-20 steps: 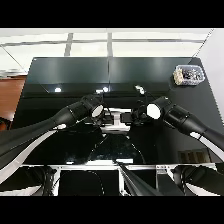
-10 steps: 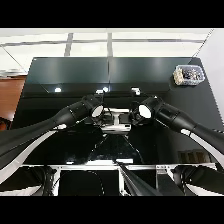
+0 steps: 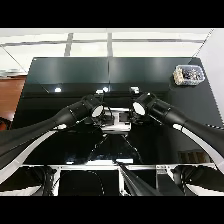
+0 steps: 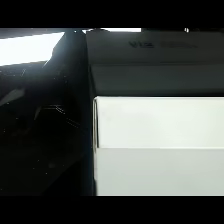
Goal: Fold the box and place the chain.
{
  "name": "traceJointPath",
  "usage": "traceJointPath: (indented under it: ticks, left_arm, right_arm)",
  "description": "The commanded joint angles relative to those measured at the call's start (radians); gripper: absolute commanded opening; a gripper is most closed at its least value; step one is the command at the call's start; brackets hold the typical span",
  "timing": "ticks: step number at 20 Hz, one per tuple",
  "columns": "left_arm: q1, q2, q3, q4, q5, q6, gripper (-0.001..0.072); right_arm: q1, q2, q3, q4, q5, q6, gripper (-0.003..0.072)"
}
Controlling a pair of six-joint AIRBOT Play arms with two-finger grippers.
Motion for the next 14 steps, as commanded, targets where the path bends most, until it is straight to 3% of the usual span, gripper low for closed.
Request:
traceJointPath:
  ticks: [1, 8, 10, 12, 14]
  left_arm:
    - [0.000, 0.000, 0.000, 0.000, 0.000, -0.001, 0.0030]
    - [0.000, 0.000, 0.000, 0.000, 0.000, -0.001, 0.0030]
    - [0.000, 0.000, 0.000, 0.000, 0.000, -0.001, 0.0030]
    - [0.000, 0.000, 0.000, 0.000, 0.000, -0.001, 0.0030]
    - [0.000, 0.000, 0.000, 0.000, 0.000, -0.001, 0.0030]
  right_arm:
    - [0.019, -0.026, 0.025, -0.019, 0.021, 0.039, 0.0303]
    - [0.019, -0.060, 0.025, -0.013, 0.051, 0.037, 0.0302]
    - [0.019, -0.062, 0.025, 0.005, 0.042, 0.026, 0.0191]
    - [0.019, -0.064, 0.025, 0.008, 0.037, 0.026, 0.0188]
    - [0.019, -0.065, 0.025, 0.009, 0.039, 0.026, 0.0010]
